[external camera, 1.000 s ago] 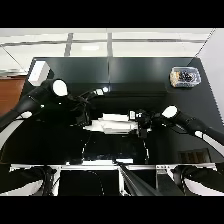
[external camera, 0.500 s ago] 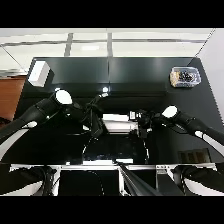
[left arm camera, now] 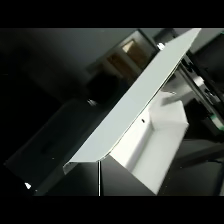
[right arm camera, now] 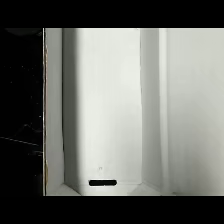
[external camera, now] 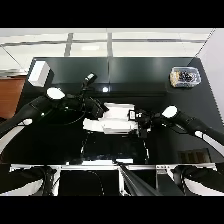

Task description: Fold the box and place the chain.

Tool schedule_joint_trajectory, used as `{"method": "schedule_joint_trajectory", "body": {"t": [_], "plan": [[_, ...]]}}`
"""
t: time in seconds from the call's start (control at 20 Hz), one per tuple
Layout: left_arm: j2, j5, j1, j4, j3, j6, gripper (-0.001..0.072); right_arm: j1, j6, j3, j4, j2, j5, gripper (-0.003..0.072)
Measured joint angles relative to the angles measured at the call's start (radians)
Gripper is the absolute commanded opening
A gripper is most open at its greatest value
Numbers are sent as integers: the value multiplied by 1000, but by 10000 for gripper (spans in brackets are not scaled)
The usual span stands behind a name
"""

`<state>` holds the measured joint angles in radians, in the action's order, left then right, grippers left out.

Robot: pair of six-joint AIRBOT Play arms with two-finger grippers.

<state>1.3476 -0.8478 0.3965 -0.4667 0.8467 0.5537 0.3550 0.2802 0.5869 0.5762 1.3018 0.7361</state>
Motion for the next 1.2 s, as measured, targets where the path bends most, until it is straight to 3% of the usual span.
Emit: {"method": "schedule_joint_trajectory", "body": {"t": [0.35,0.55,0.7,0.9,1.1,1.15,1.2], "plan": [[100,-22,23,-11,0,2,26,0,0,0,0,0,0,230],[113,-49,9,-21,11,10,24,0,1,0,0,0,-1,230],[92,-106,-32,-104,51,75,23,0,0,0,0,0,-2,231],[-84,-138,-99,-276,54,211,25,0,0,0,0,0,-1,230],[-335,-113,-131,-349,-66,129,30,0,0,0,0,0,-1,231],[-373,-121,-130,-360,-102,45,109,0,0,0,0,0,-1,231],[-401,-134,-124,-367,-137,-59,515,0,0,0,0,0,-1,230]]}}
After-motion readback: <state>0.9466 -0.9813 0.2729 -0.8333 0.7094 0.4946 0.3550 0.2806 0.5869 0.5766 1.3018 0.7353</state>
